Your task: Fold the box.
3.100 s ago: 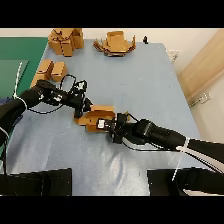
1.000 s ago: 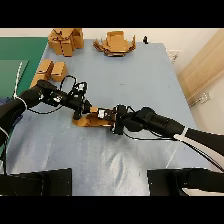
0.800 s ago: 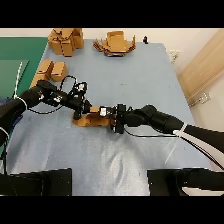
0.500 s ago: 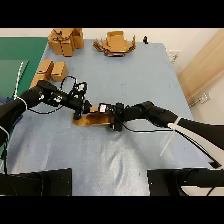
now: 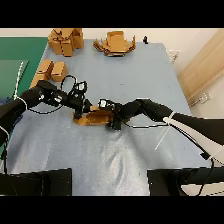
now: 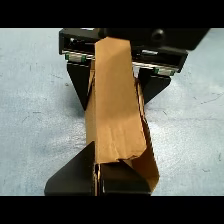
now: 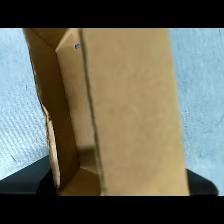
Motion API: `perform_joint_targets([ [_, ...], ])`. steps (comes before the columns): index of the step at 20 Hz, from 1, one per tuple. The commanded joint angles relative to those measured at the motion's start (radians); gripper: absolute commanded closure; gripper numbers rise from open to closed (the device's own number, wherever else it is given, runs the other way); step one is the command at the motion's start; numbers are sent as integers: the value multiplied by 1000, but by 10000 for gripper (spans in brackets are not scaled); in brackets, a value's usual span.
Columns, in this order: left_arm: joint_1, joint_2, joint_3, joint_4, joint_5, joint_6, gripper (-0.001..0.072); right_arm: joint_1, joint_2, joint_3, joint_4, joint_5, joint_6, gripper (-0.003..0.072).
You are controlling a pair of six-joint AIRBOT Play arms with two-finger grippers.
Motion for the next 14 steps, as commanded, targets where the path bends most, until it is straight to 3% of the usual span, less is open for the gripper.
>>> perform_joint_targets([
  [1, 0, -1, 0, 2, 24, -5, 692, -13, -10, 23, 40, -48, -23, 8],
  [5, 0, 0, 0, 2, 25, -5, 691, -13, -38, 55, 53, -108, -25, 16],
  [7, 0, 0, 0, 2, 26, -5, 691, -13, -40, 55, 63, -111, -25, 80],
  [12, 1, 0, 0, 2, 26, -5, 689, -13, -40, 55, 71, -112, -25, 80],
  [13, 3, 1, 2, 2, 25, -5, 588, -13, -40, 55, 71, -112, -25, 80],
  [14, 7, 1, 2, -2, 27, -6, 222, -13, -40, 55, 71, -112, -25, 80],
])
